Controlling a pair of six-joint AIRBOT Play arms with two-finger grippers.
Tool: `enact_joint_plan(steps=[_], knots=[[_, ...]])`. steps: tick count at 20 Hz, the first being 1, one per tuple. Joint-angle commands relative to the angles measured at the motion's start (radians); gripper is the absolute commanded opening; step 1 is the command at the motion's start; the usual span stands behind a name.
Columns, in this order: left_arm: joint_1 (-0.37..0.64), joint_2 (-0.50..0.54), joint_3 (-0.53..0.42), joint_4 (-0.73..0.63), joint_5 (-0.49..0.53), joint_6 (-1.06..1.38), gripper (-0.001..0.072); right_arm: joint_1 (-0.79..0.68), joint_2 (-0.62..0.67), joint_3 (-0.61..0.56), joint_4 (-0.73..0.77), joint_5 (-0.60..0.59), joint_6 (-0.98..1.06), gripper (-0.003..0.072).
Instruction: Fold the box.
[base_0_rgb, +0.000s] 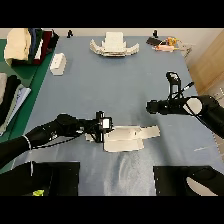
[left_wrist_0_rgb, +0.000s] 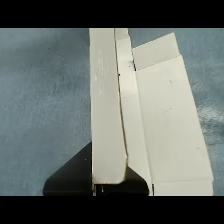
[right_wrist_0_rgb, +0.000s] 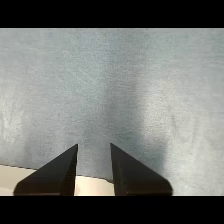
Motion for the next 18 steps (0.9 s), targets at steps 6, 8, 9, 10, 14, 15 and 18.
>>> enact_joint_plan(steps=[6, 8, 9, 10, 14, 15, 18], knots=[[0.063, -0.011, 0.018, 0.034, -0.132, -0.06, 0.0014, -0.001, 0.0, 0.0, 0.0, 0.004, 0.0, 0.0323], [0.063, -0.024, 0.018, 0.034, -0.143, -0.059, 0.0014, -0.001, 0.0, 0.0, 0.0, 0.002, 0.0, 0.0323], [0.061, -0.032, 0.018, 0.035, -0.148, -0.059, 0.0014, -0.001, 0.0, 0.0, 0.0, 0.002, 0.0, 0.0323], [0.061, -0.041, 0.018, 0.037, -0.15, -0.06, 0.0014, -0.001, 0.0, 0.0, 0.0, 0.002, 0.0, 0.0323], [0.061, -0.064, 0.015, 0.072, -0.169, -0.095, 0.0014, 0.0, 0.0, 0.0, 0.0, 0.005, 0.0, 0.0323], [0.061, -0.064, 0.013, 0.073, -0.17, -0.123, 0.0014, -0.001, 0.0, 0.0, 0.0, 0.006, 0.0, 0.0323], [0.061, -0.064, 0.011, 0.102, -0.195, -0.19, 0.0014, -0.001, 0.0, 0.0, 0.0, 0.006, 0.0, 0.0323]])
